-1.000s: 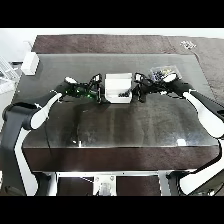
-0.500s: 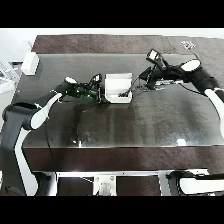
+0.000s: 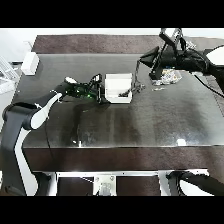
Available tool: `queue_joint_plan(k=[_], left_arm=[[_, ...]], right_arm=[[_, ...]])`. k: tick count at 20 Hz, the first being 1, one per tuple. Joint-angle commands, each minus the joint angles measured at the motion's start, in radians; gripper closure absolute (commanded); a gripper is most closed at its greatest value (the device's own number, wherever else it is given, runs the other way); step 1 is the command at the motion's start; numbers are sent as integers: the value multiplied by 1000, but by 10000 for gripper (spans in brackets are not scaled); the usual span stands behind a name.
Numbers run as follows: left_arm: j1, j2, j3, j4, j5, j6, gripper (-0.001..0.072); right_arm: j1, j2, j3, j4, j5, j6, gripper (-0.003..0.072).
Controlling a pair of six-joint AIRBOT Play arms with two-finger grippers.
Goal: Fold the box and place the chain.
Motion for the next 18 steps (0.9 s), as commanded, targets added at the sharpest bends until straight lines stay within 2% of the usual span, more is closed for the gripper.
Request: queue_joint_plan(k=[1, 6, 15, 18], left_arm=[[1, 0, 0, 0, 0, 0, 226], [1, 0, 0, 0, 0, 0, 226], [1, 0, 0, 0, 0, 0, 225], [1, 0, 0, 0, 0, 0, 226]], right_arm=[[82, 69, 1, 2, -36, 46, 680], [210, 64, 7, 42, -172, 45, 683], [217, -115, 4, 36, -209, 143, 682], [217, -175, -29, 36, -206, 176, 683]])
